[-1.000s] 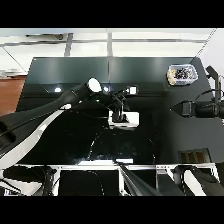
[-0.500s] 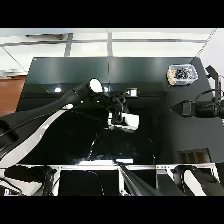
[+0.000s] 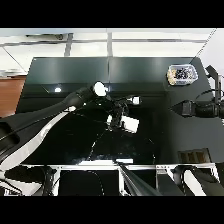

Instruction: Fold the box and place the chain.

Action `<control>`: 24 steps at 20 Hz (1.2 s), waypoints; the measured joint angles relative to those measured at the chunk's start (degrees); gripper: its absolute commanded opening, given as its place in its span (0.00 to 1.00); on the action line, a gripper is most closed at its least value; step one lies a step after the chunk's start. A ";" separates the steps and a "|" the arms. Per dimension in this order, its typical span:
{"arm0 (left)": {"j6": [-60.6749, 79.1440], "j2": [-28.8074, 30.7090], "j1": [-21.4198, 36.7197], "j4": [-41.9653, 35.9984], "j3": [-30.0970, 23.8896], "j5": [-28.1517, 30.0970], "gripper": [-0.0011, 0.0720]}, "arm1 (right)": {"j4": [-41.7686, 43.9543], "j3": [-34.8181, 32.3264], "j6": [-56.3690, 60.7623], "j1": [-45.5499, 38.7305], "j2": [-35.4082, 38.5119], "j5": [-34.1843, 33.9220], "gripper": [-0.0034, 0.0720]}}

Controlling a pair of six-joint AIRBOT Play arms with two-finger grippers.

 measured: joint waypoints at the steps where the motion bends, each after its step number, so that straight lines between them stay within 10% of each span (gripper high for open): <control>1: -0.02 -0.09 0.00 0.15 -0.02 -0.26 0.98 | 0.00 0.00 0.00 0.00 0.00 0.00 0.06; 24: -3.69 3.43 4.00 5.42 4.61 -6.21 0.98 | -0.04 0.00 -1.44 0.00 -0.02 -0.20 0.06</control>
